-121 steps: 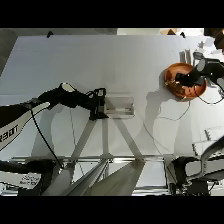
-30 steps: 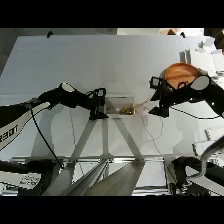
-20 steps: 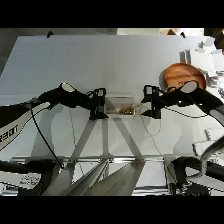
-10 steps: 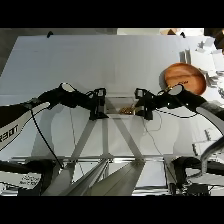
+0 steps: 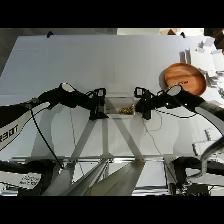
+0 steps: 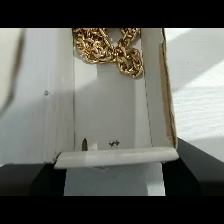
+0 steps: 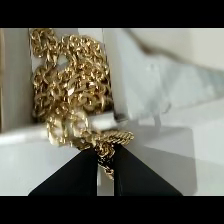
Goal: Fold the box and place the chain.
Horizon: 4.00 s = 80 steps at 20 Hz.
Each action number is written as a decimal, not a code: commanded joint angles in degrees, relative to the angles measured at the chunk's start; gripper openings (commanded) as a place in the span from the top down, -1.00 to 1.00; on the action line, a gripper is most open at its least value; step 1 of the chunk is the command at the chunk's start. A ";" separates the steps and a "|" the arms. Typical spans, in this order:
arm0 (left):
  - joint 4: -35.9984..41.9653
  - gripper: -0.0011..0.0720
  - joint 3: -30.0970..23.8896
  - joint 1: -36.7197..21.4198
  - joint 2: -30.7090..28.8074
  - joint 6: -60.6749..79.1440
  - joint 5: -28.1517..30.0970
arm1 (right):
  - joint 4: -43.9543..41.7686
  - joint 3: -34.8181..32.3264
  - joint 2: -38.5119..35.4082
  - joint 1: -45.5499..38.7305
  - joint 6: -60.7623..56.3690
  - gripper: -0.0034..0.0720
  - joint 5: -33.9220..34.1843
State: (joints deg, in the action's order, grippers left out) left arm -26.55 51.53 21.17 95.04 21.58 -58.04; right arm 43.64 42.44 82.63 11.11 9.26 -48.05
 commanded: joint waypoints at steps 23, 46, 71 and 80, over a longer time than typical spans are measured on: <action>-0.02 0.48 -0.02 0.00 0.00 0.00 -0.02 | -40.22 2.91 -24.52 0.00 -18.25 0.89 -13.94; -0.02 0.48 -0.02 0.00 0.00 0.00 -0.02 | -11.06 2.01 -17.09 0.00 -29.00 0.82 -12.92; 0.00 0.48 -0.02 0.00 0.00 0.00 -0.02 | 32.02 5.97 -12.37 -7.82 -118.75 -0.73 -3.45; -0.02 0.48 -0.02 0.00 0.00 0.00 -0.02 | 41.16 23.89 4.66 -0.81 -133.24 -0.61 -14.58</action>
State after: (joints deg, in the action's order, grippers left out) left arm -26.55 51.53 21.17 95.04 21.56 -58.06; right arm 81.95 62.19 82.76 8.56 -118.21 -57.69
